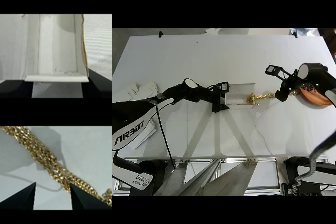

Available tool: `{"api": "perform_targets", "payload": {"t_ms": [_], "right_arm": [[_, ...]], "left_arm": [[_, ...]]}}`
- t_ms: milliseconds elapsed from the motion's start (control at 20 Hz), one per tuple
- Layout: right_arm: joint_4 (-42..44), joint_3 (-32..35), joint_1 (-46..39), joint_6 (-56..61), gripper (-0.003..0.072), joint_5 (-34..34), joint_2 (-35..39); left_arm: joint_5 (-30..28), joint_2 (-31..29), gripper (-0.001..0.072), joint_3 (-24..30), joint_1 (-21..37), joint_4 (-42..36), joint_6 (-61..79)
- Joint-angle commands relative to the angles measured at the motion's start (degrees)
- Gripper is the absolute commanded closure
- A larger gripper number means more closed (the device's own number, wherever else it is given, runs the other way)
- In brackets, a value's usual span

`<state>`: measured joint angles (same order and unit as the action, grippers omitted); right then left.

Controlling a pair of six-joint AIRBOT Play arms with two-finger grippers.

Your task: Fold the box and place the chain.

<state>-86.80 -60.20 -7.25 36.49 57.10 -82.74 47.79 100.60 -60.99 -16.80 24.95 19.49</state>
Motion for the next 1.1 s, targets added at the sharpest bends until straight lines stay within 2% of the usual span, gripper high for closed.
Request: {"api": "perform_targets", "payload": {"t_ms": [0,150,350,400,450,500,1050], "right_arm": [[0.7,-0.02,-0.2,-1.68,0.0217,-3.72,-3.21],[0.46,-0.02,-0.2,-1.64,0.0217,-5.86,-5.22],[0.46,-0.02,-0.2,0.17,0.0234,-5.46,-8.52],[0.5,-0.02,-0.2,0.98,0.0356,-5.25,-8.66],[0.48,-0.02,-0.02,1.29,0.0592,-4.61,-8.44],[0.48,-0.02,0.31,1.27,0.0673,-3.69,-8.04],[2.62,-0.04,12.7,5.75,0.0677,-1.73,9.66]], "left_arm": [[0.0,0.04,0.0492,0.02,0.0,0.02,0.0],[-0.02,0.04,0.0492,0.02,0.0,0.0,0.0],[-0.02,0.04,0.0492,0.02,0.0,0.02,0.0],[-0.02,0.04,0.0492,0.02,0.0,0.0,0.0],[0.0,0.04,0.0492,0.02,0.0,0.0,-0.02],[-0.02,0.04,0.0492,0.02,0.0,0.02,0.0],[0.0,0.04,0.0492,0.02,0.0,0.02,0.0]]}}
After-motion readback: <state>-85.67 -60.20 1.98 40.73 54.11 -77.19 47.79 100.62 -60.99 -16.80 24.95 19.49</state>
